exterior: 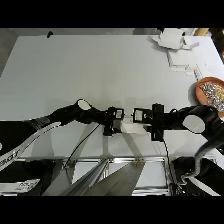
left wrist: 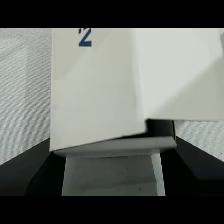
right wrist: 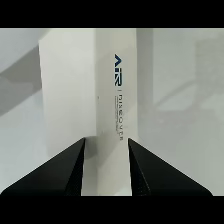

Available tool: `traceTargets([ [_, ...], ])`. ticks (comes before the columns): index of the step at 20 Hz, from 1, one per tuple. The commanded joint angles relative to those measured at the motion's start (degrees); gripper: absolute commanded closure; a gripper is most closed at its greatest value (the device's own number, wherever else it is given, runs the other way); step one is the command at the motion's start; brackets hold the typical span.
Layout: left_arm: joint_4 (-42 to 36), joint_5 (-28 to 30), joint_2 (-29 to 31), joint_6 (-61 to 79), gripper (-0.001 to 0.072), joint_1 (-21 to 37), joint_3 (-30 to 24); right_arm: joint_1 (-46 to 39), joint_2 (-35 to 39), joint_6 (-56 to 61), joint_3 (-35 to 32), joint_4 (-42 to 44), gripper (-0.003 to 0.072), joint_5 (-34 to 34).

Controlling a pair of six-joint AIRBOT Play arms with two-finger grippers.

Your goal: Fold the box and place the chain.

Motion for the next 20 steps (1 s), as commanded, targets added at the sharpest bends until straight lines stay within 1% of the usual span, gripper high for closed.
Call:
traceTargets([
  [1, 0.0, 0.0, 0.04, 0.0, 0.0397, 0.02, 0.04, -0.02, -1.11, -0.07, -0.02, 0.94, 0.042, 0.11],
  [2, 0.0, 0.0, 0.04, 0.0, 0.0397, 0.02, 0.04, -0.02, -1.46, -0.15, -0.02, 2.36, 0.042, 0.09],
  [5, 0.0, 0.02, 0.04, 0.0, 0.0397, 0.02, 0.04, -0.02, -1.7, -6.05, -0.02, 7.48, 0.0417, 0.15],
  [12, 0.0, 0.0, 0.04, -0.02, 0.0397, 0.02, 0.04, -0.02, -4.0, -6.58, -0.04, 5.7, 0.0421, -0.17],
  [14, 0.0, 0.0, 0.04, 0.0, 0.0397, 0.02, 0.04, -0.02, -4.31, -6.56, -0.04, 3.76, 0.0465, -1.29],
  [16, 0.0, 0.0, 0.04, 0.0, 0.0397, 0.02, 0.04, -0.02, -4.31, -6.51, -0.04, 2.21, 0.0467, -3.13],
  [19, 0.0, 0.0, 0.04, 0.0, 0.0397, 0.02, 0.04, -0.02, -4.31, -6.51, -0.04, 2.56, 0.0475, -4.52],
  [20, 0.0, 0.0, 0.04, 0.0, 0.0397, 0.02, 0.04, -0.02, -4.33, -6.51, -0.04, 2.54, 0.0533, -4.44],
])
